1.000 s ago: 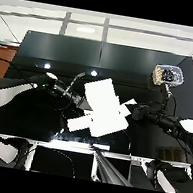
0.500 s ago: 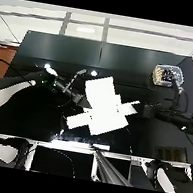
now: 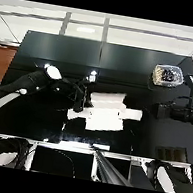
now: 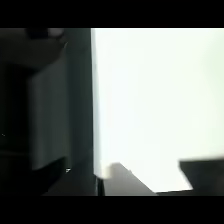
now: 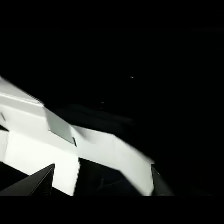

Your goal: Fold the box and place the chain.

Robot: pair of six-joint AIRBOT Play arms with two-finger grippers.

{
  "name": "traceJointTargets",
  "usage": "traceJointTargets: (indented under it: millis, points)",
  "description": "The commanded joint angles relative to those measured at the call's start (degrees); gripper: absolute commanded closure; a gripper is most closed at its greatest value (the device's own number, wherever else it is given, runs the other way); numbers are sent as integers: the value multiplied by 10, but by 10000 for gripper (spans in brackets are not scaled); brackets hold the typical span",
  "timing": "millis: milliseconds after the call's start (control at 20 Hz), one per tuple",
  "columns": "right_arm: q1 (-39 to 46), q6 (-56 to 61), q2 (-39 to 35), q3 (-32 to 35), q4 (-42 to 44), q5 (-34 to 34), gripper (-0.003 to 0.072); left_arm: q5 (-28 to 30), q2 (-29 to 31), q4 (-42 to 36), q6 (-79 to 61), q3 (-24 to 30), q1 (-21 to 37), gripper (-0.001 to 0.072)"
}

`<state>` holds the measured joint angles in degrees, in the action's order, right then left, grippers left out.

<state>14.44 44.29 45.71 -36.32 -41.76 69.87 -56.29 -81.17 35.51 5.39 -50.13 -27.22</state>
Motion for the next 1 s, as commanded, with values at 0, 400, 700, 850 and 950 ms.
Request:
traceJointTargets:
  millis: [0, 400, 700, 850, 950]
  points:
    - [-11, -123, 0, 0, -19, 4, -13, 87, 7, 27, -69, 20, -39, 687]
    - [-112, -255, 0, 59, -52, -89, -13, 127, -16, 29, -104, 32, -38, 680]
    - [-203, -299, 0, 109, -100, -169, -13, 105, -15, 38, -102, 32, -38, 685]
    - [-230, -300, 0, 121, -123, -170, -13, 95, -14, 38, -127, 43, -38, 687]
    - [-245, -310, 0, 132, -132, -170, -13, 116, -15, 38, -127, 52, -38, 687]
